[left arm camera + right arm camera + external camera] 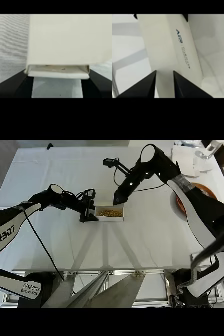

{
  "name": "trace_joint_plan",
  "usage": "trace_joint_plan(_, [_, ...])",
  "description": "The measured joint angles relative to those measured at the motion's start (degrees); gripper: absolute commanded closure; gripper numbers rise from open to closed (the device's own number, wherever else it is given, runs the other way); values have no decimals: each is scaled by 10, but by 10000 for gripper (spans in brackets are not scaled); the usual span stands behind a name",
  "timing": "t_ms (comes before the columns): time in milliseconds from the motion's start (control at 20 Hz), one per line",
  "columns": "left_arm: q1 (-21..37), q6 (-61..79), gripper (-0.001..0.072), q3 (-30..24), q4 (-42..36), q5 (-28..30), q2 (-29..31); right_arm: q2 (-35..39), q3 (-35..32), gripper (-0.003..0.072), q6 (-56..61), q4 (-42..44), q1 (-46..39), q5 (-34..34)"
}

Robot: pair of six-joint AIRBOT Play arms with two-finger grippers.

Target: Fold the box and place the chain.

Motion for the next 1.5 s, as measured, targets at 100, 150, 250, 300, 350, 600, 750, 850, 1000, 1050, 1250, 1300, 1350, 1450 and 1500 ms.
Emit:
trace_joint_plan(100, [0, 0, 314, 0, 0, 0, 0, 12, -21, 324, -10, -30, 15, -19])
trace_joint_plan(150, [0, 0, 314, 0, 0, 0, 0, 17, -32, 318, -19, -43, 23, -31])
trace_joint_plan(250, [0, 0, 314, 0, 0, 0, 0, 24, -52, 233, -36, -70, 39, -56])
trace_joint_plan(300, [0, 0, 314, 0, 0, 0, 0, 28, -60, 225, -44, -78, 46, -71])
trace_joint_plan(350, [0, 0, 314, 0, 0, 0, 0, 31, -68, 225, -54, -86, 54, -87])
trace_joint_plan(600, [0, 0, 314, 0, 0, 0, 0, 54, -104, 205, -90, -118, 83, -182])
trace_joint_plan(750, [0, 0, 314, 0, 0, 0, 0, 63, -125, 205, -98, -137, 93, -221])
trace_joint_plan(850, [0, 0, 314, 0, 0, 0, 0, 70, -137, 205, -102, -149, 100, -234])
trace_joint_plan(1000, [0, 0, 314, 0, 0, 0, 0, 93, -163, 205, -121, -150, 113, -257])
trace_joint_plan(1050, [0, 0, 314, 0, 0, 0, 0, 105, -177, 205, -128, -153, 115, -271])
trace_joint_plan(1250, [0, 0, 314, 0, 0, 0, 0, 144, -248, 205, -142, -158, 122, -327])
trace_joint_plan(1300, [0, 0, 314, 0, 0, 0, 0, 149, -266, 205, -143, -161, 122, -341])
trace_joint_plan(1350, [0, 0, 314, 0, 0, 0, 0, 152, -281, 205, -144, -164, 123, -355])
trace_joint_plan(1450, [0, 0, 314, 0, 0, 0, 0, 157, -306, 205, -146, -170, 123, -386])
trace_joint_plan(1500, [0, 0, 314, 0, 0, 0, 0, 159, -314, 206, -146, -172, 123, -398])
